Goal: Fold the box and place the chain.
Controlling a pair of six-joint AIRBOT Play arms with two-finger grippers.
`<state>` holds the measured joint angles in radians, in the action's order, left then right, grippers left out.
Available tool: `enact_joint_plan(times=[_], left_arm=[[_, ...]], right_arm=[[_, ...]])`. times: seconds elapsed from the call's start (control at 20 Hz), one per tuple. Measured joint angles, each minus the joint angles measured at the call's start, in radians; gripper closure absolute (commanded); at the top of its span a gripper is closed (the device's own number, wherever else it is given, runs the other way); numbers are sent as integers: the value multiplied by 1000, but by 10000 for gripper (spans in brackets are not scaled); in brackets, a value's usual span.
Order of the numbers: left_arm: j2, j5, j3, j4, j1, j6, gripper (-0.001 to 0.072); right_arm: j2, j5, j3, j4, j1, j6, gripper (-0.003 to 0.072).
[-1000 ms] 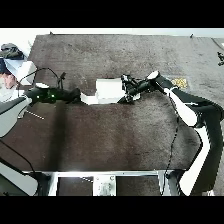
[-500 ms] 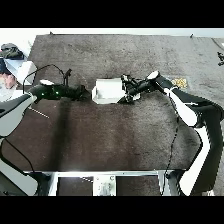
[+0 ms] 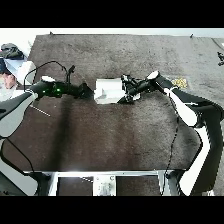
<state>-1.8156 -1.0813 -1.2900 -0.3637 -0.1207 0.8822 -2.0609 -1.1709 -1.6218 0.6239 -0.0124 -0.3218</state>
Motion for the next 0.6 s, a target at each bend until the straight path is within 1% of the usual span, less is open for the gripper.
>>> enact_joint_plan(times=[0.1,0.25,0.4,0.6], left_arm=[[0,-5,-15,-11,-5,1,460],[1,-11,-26,-19,-11,16,410],[1,-6,-31,-26,-24,26,409],[1,25,-32,-31,-47,35,411]], right_arm=[[0,0,0,0,0,0,155],[0,0,0,0,0,0,155],[0,0,0,0,0,0,155],[0,0,0,0,0,0,155]])
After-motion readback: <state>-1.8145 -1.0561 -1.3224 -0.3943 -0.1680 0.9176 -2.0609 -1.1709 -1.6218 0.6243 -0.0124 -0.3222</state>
